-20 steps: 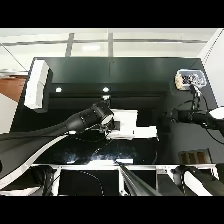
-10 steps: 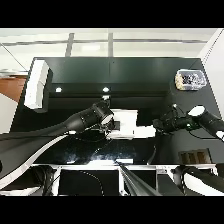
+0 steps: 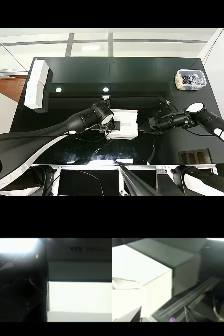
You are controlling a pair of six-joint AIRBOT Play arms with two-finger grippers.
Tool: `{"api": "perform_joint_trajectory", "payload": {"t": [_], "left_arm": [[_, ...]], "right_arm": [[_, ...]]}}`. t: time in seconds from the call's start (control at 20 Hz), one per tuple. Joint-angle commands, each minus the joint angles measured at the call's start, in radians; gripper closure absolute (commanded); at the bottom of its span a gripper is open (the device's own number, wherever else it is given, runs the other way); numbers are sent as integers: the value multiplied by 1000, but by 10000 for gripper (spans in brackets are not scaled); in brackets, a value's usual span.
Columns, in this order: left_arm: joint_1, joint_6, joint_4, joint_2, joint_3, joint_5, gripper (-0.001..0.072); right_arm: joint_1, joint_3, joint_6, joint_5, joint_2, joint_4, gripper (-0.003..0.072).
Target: Fold the box and place the chain.
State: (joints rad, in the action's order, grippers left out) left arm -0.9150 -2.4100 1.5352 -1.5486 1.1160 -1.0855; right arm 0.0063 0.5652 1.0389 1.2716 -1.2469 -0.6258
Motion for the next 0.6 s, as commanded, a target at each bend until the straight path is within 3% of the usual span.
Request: {"api": "perform_joint_trajectory", "payload": {"t": [0.0, 0.15, 0.2, 0.35, 0.55], "left_arm": [[0, 0, 0, 0, 0, -1, 682], [0, 0, 0, 0, 0, 0, 682], [0, 0, 0, 0, 0, -1, 682], [0, 0, 0, 0, 0, -1, 682], [0, 1, 1, 0, 0, -1, 682]], "right_arm": [[7, 19, -17, 33, 0, 41, 60], [48, 20, 27, 10, 0, 33, 69], [66, 21, 77, -21, 0, 25, 164], [163, 50, 143, -92, 0, 5, 201], [337, 157, 406, -198, 0, -253, 200]]}}
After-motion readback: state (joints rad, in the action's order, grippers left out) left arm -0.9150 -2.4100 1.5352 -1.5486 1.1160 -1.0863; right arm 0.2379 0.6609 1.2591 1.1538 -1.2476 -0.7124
